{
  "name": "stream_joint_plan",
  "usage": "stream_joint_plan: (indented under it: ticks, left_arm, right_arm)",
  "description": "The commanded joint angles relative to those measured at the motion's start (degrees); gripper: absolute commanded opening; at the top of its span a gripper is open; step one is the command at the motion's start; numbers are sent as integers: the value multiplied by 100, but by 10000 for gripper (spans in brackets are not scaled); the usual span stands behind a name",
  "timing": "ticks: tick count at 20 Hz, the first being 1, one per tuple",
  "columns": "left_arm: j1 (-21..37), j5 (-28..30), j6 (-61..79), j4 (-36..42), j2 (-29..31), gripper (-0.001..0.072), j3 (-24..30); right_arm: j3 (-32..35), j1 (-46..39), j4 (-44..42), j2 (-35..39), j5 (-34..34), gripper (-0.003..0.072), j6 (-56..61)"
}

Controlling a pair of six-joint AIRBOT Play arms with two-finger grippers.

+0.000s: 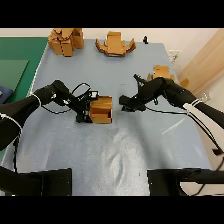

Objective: Fold the box.

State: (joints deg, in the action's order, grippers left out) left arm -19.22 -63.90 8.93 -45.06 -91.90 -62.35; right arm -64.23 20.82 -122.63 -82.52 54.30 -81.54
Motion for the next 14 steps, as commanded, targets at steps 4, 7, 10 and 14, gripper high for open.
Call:
stream_joint_plan:
  ticks: [4,7,10,14]
  left_arm:
    - [4,-74,0,0,2,18,0]
    - [4,-76,-2,0,2,18,0]
    - [2,-81,-2,2,2,18,0]
    - [2,-116,-144,2,2,18,-2]
  right_arm:
    - [-1742,-610,-3206,-2105,730,8,-3698]
    - [-2638,-345,-3189,-2374,2227,8,-4981]
    - [-2573,-85,-2282,-2026,3163,7,-5453]
    - [-1788,319,-1534,-1244,2149,7,-6087]
